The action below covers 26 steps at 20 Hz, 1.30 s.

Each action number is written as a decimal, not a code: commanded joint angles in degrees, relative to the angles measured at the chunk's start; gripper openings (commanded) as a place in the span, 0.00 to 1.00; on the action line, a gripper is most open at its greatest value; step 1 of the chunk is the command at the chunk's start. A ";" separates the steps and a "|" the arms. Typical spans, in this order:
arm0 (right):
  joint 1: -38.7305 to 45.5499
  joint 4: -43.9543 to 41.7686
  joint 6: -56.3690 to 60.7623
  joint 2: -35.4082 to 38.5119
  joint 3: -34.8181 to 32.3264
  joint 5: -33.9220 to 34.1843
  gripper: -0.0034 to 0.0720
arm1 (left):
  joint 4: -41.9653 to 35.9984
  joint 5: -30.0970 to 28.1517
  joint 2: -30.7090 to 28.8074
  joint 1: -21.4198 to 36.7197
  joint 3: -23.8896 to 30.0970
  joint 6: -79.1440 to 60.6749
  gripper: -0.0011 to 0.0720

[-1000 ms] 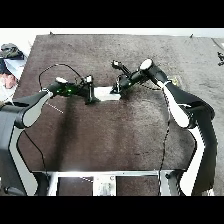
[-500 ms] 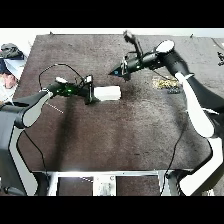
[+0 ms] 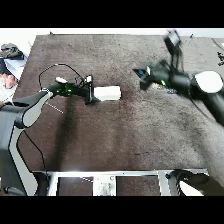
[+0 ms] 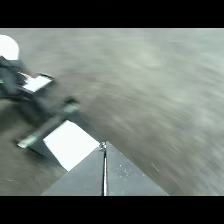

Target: Fold the box and place the chain.

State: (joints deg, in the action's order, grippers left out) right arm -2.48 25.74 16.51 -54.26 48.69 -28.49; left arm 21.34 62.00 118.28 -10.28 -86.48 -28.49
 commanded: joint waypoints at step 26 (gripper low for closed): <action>0.07 -0.48 0.24 48.48 -43.32 31.12 0.02 | -2.56 -25.51 -17.90 14.95 -3.58 23.76 0.03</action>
State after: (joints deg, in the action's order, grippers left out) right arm -2.39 25.28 16.73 -5.80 5.41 2.61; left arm 18.24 50.04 104.33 -0.89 -89.62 -14.31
